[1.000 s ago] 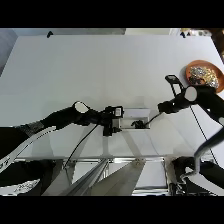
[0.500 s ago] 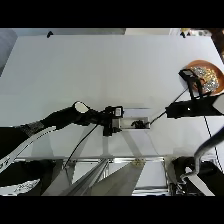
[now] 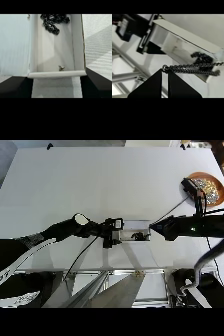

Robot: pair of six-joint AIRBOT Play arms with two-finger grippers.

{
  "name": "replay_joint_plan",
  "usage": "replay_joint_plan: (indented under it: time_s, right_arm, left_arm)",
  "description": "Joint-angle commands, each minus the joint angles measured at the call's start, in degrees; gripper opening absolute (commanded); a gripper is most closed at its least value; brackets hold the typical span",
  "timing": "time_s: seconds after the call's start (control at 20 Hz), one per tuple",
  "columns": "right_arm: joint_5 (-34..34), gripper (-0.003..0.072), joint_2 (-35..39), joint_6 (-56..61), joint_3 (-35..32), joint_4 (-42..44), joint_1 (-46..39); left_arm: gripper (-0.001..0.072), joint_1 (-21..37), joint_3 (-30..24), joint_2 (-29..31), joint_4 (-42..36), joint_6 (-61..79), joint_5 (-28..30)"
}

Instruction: Fold the box and place the chain.

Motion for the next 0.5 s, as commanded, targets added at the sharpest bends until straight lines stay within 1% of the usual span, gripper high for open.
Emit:
replay_joint_plan:
  time_s: [0.0,0.15,0.25,0.45]
  right_arm:
    - [0.5,0.0016,0.3,-7.3,0.0,11.9,0.0]
    - [0.6,0.0016,0.3,-8.4,0.0,13.8,0.1]
    - [0.5,0.0016,0.3,-8.7,0.0,13.6,0.1]
    - [-2.3,0.0016,-0.5,-8.6,0.0,8.6,0.9]
  left_arm:
    - [0.0209,0.0,0.0,0.0,0.0,0.0,0.0]
    - [0.0209,0.0,0.0,0.0,0.0,0.0,0.0]
    - [0.0209,0.0,0.0,0.0,0.0,0.0,0.0]
    - [0.0209,0.0,0.0,0.0,0.0,0.0,0.0]
